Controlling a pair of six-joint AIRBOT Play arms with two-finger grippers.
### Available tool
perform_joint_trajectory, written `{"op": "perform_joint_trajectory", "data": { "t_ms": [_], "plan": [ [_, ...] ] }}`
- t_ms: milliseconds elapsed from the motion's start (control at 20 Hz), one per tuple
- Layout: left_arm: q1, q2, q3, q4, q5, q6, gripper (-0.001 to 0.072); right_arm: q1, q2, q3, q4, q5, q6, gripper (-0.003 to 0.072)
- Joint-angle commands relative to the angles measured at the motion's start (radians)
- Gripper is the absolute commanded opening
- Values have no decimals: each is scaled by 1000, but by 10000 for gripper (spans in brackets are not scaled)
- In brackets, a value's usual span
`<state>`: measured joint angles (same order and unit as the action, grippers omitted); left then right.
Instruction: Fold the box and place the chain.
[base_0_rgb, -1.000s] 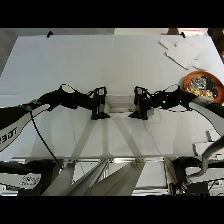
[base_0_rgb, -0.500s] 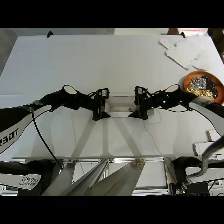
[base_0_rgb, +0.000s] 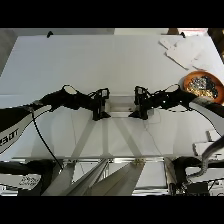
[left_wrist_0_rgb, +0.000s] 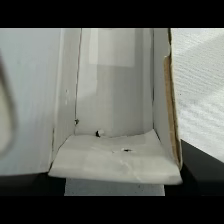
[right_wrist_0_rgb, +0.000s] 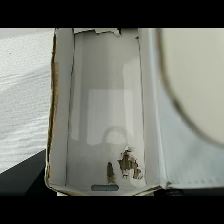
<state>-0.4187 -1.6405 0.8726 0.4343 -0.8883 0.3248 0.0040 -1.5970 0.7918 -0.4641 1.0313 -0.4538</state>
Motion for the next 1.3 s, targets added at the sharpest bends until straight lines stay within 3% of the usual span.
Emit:
{"op": "perform_joint_trajectory", "data": {
  "t_ms": [0,650,700,750,800,1000,1250],
  "plan": [
    [-1,0,0,1,2,0,338,1,0,0,0,2,0,519],
    [-1,0,0,1,2,0,338,3,0,0,20,8,0,521],
    [-1,0,0,0,2,0,338,3,0,0,24,0,0,565],
    [-1,0,0,1,2,0,338,3,0,0,24,-15,0,671],
    [-1,0,0,0,2,0,338,3,2,0,21,-40,0,708],
    [-1,0,0,1,2,0,338,0,24,0,-7,-52,0,695],
    [-1,0,0,0,2,0,338,0,89,0,-165,-57,54,653]
  ]
}}
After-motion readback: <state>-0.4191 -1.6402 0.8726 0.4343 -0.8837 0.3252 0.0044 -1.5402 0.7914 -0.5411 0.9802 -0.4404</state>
